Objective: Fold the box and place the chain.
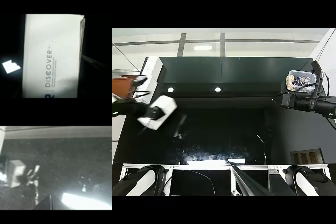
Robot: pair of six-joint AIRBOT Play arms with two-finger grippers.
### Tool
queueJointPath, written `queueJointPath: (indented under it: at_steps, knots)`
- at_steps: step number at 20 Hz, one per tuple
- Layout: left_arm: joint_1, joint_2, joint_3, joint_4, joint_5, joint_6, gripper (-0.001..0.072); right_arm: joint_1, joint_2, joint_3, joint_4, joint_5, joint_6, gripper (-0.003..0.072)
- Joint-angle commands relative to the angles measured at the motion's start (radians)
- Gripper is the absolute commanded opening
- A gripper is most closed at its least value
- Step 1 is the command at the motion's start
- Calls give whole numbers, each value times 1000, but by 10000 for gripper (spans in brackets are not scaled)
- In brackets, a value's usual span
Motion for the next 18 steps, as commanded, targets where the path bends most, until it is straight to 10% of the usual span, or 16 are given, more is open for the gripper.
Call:
queueJointPath:
  at_steps: [1, 18]
  knots:
    - [283, 18, -26, 13, -19, 28, 334, 0, 0, -1, 0, -1, -6, 37]
    - [444, -244, -19, -91, 390, 393, 334, 0, 0, -1, 0, -8, 17, 38]
